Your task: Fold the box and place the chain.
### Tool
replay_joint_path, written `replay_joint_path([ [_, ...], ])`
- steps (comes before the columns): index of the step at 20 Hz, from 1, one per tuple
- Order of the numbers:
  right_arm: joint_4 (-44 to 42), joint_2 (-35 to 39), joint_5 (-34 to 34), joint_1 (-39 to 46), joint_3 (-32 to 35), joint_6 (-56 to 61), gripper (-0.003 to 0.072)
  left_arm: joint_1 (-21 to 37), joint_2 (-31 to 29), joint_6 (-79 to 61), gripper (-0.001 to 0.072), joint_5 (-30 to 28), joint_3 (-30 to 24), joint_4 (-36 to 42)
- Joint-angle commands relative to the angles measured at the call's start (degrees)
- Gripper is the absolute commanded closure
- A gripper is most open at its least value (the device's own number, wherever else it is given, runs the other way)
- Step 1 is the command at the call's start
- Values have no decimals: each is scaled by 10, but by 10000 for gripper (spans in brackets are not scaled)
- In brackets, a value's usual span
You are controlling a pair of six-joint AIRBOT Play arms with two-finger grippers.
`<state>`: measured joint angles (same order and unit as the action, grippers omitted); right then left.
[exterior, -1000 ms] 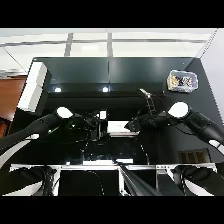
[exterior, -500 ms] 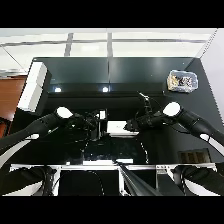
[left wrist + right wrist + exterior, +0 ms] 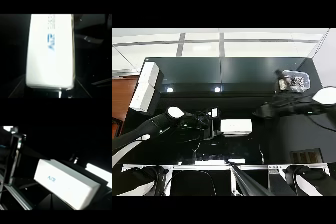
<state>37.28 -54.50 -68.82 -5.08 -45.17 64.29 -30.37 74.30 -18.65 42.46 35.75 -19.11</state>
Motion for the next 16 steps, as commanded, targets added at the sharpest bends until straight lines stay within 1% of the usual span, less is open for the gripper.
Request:
replay_joint_path([
  [1,40,66,-83,106,-10,-4,670,1,-27,31,-9,0,2,-25],
  [3,76,76,-110,143,-9,-4,670,1,-64,90,-9,1,5,-70],
  [4,97,76,-109,148,-9,-5,670,1,-82,108,-9,1,5,-74],
  [6,140,76,-76,147,-5,-4,670,-1,-113,138,-7,3,12,-71],
  [8,136,75,-33,147,8,-4,670,-9,-113,168,-5,4,31,-53],
  [10,122,75,13,147,29,-4,670,-31,-82,186,-5,1,60,-37],
  [12,121,75,43,147,53,-5,670,-71,-23,208,-5,-1,104,-47],
  [13,123,75,44,147,61,-5,670,-87,7,214,-5,-5,127,-61],
  [15,126,75,37,147,74,-7,670,-109,66,258,-5,-32,171,-75],
  [16,128,75,35,147,79,-13,670,-114,90,282,-5,-29,193,-75],
])
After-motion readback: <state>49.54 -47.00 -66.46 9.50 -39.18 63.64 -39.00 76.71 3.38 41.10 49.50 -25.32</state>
